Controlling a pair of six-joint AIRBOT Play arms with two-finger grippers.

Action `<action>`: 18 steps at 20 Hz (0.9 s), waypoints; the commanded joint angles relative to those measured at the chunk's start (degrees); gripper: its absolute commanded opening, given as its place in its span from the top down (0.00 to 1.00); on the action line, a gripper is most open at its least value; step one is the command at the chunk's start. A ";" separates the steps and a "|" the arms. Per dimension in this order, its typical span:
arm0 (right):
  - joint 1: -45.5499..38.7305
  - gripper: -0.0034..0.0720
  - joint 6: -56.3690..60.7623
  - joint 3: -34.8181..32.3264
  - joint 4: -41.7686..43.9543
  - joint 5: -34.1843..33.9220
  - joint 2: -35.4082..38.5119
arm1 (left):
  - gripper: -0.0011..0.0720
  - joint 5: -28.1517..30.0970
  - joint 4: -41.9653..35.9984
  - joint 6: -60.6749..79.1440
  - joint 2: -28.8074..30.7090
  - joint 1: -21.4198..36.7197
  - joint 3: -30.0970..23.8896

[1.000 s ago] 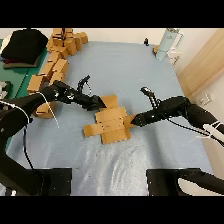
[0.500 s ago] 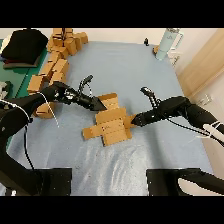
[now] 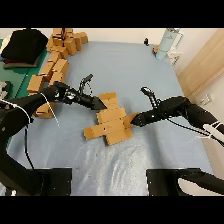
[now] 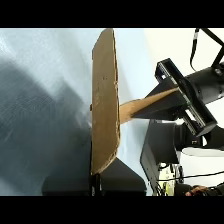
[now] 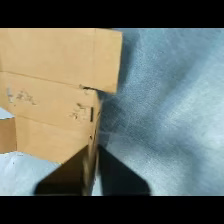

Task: Fold the box.

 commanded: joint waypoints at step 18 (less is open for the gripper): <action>-7.26 0.95 28.15 4.20 -7.04 16.50 0.04 | 0.97 15.80 -8.74 47.60 15.37 -15.08 -13.20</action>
